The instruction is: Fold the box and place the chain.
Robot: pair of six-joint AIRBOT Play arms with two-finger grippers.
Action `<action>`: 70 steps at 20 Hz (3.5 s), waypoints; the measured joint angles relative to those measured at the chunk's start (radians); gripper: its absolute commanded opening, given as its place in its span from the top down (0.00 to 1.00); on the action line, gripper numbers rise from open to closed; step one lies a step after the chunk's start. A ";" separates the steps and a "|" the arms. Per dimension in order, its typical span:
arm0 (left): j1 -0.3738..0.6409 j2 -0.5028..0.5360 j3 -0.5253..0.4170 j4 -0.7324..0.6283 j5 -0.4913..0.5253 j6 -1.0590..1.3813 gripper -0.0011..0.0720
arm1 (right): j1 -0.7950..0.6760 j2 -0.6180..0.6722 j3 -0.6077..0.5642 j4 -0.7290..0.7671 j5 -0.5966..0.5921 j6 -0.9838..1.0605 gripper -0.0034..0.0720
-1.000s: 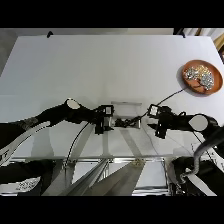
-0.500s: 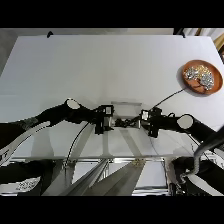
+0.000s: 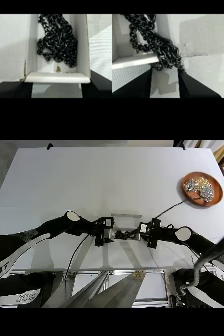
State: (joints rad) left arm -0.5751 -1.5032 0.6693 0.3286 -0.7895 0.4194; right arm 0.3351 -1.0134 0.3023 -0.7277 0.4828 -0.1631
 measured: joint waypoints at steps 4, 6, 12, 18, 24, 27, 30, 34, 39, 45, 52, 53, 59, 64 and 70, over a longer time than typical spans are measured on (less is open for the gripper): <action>0.000 0.000 0.000 0.000 0.000 0.000 0.70 | 0.001 0.021 0.000 0.002 0.002 -0.011 0.48; 0.000 0.000 0.000 0.000 0.000 0.000 0.70 | 0.001 0.036 0.000 0.000 0.005 -0.018 0.48; 0.000 0.000 0.000 0.000 0.000 0.000 0.70 | 0.001 0.050 0.000 0.003 0.023 -0.041 0.48; 0.000 0.000 0.000 0.000 0.000 0.000 0.70 | 0.001 0.030 0.000 0.063 0.005 -0.143 0.60; 0.000 0.000 0.000 0.000 0.000 0.000 0.70 | 0.001 0.018 0.000 0.077 -0.035 -0.172 0.91; 0.000 0.000 0.000 0.000 0.000 0.000 0.70 | 0.001 0.018 0.000 0.080 -0.051 -0.175 0.94; 0.000 0.000 0.000 0.000 0.000 0.000 0.70 | 0.001 0.031 0.000 0.080 -0.071 -0.167 0.94; 0.000 0.000 0.000 0.000 0.000 0.000 0.70 | 0.001 0.103 0.000 0.079 -0.083 -0.140 0.94; 0.000 0.000 0.000 0.000 0.000 0.000 0.70 | 0.001 0.285 0.041 0.047 -0.055 -0.085 0.94; 0.000 0.000 0.000 0.000 0.000 0.000 0.70 | 0.001 0.471 0.210 -0.040 0.098 0.043 0.94; 0.000 0.000 0.000 0.000 0.000 0.000 0.70 | 0.001 0.524 0.411 -0.048 0.227 0.137 0.94; 0.000 0.000 0.000 0.000 0.000 0.000 0.70 | 0.001 0.525 0.432 -0.038 0.243 0.143 0.94; 0.000 0.000 0.000 0.000 0.000 0.000 0.70 | 0.001 0.529 0.504 0.032 0.281 0.163 0.94; 0.000 0.000 0.000 0.000 0.000 0.000 0.70 | 0.001 0.533 0.527 0.004 0.242 0.169 0.94; 0.000 0.000 0.000 0.000 0.000 0.000 0.70 | 0.001 0.574 0.532 -0.209 0.161 0.336 0.94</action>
State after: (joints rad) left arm -0.5751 -1.5032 0.6693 0.3286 -0.7895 0.4191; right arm 0.3363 -0.4393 0.8341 -0.9363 0.6437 0.1734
